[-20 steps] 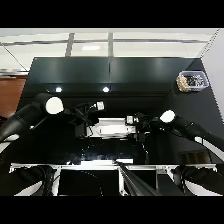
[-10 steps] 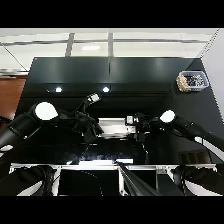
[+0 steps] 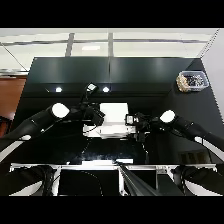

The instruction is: Fold the box and place the chain.

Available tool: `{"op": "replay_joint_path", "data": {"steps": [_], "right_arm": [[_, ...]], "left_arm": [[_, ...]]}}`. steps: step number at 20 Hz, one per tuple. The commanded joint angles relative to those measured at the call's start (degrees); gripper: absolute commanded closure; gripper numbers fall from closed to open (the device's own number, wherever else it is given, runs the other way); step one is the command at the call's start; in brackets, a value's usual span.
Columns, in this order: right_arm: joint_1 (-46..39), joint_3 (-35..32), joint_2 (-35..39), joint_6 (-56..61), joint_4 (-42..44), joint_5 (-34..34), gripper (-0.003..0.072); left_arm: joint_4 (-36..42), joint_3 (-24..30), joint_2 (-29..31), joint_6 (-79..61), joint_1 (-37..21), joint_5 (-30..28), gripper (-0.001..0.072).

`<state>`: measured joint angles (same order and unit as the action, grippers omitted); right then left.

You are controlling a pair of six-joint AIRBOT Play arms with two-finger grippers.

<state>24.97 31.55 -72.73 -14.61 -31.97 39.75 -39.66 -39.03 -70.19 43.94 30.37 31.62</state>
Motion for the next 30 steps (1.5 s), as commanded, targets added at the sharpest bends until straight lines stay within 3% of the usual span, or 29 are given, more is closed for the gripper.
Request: {"op": "replay_joint_path", "data": {"steps": [1,8,12,14,17,21,22,23,24,27,30], "right_arm": [[0.0,0.0,0.0,0.0,0.0,0.0,0.0504],[0.0,0.0,0.0,0.0,0.0,0.0,0.0504],[0.0,0.0,0.0,0.0,0.0,0.0,0.0504],[0.0,0.0,0.0,0.0,0.0,0.0,0.0504],[0.0,0.0,0.0,0.0,0.0,0.0,0.0504],[0.0,0.0,0.0,0.0,0.0,0.0,0.0504],[0.0,0.0,0.0,0.0,0.0,0.0,0.0504],[0.0,0.0,0.0,0.0,0.0,0.0,0.0504],[0.0,0.0,0.0,0.0,0.0,0.0,0.0504],[0.0,0.0,0.0,0.0,0.0,0.0,0.0504],[0.0,0.0,0.0,0.0,0.0,0.0,0.0504]], "left_arm": [[-1.7,-0.3,-3.2,0.0,0.0,1.0,0.0684],[-6.1,-3.4,-3.2,0.0,-0.1,6.3,0.0684],[-16.2,-5.8,3.3,7.3,-0.1,12.7,0.0684],[-22.3,-5.0,8.1,11.3,-0.1,17.2,0.0679],[-20.7,-1.1,14.4,11.3,-0.1,17.8,0.0679],[-18.6,2.7,15.1,-4.2,0.9,20.2,0.0678],[-18.6,3.1,14.7,-8.3,1.1,19.4,0.0534],[-18.7,3.4,14.1,-11.9,1.2,17.9,0.0191],[-18.9,3.8,13.6,-14.6,1.3,15.1,0.0006],[-19.0,3.8,12.2,-24.2,1.3,10.4,0.0011],[-21.2,3.8,10.2,-28.6,1.3,12.8,0.0019]]}}
